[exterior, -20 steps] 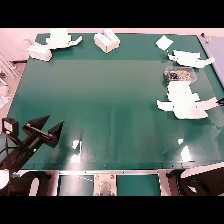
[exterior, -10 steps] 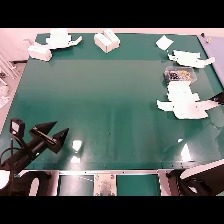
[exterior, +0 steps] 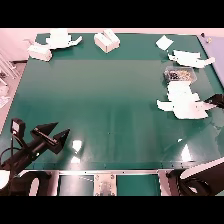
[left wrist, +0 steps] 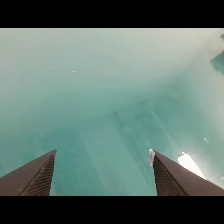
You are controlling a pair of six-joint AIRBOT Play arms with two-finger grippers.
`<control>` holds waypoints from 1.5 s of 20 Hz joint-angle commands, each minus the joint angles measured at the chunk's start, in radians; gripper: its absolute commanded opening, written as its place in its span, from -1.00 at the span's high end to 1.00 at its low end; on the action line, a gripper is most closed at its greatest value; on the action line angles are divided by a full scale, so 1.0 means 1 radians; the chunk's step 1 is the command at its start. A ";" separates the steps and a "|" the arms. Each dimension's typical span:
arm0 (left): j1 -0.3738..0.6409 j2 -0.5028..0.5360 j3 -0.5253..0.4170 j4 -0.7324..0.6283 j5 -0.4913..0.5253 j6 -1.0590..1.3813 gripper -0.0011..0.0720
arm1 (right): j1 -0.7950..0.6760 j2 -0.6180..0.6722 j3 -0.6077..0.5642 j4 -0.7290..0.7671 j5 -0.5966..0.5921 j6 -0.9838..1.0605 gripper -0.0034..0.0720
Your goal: Fold the box and place the chain.
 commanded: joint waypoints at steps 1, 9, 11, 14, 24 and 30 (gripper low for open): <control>0.000 -0.001 0.000 0.000 0.000 0.000 -0.86 | -0.001 -0.022 0.001 0.021 0.040 -0.010 -0.59; 0.001 -0.001 0.000 0.000 -0.001 0.000 -0.86 | -0.006 -0.051 0.001 0.056 0.079 -0.032 -0.27; 0.001 -0.001 0.000 0.000 -0.006 0.000 -0.86 | -0.005 -0.056 0.001 0.056 0.080 -0.035 -0.08; 0.000 0.000 0.000 0.000 -0.011 0.000 -0.86 | -0.005 -0.061 0.001 0.059 0.095 -0.056 0.14; 0.000 0.000 0.000 0.001 -0.026 0.002 -0.86 | -0.005 -0.061 0.001 0.177 0.205 -0.140 0.88; 0.001 0.000 0.000 0.004 -0.024 0.003 -0.86 | 0.044 -0.021 -0.025 0.296 0.298 -0.052 0.90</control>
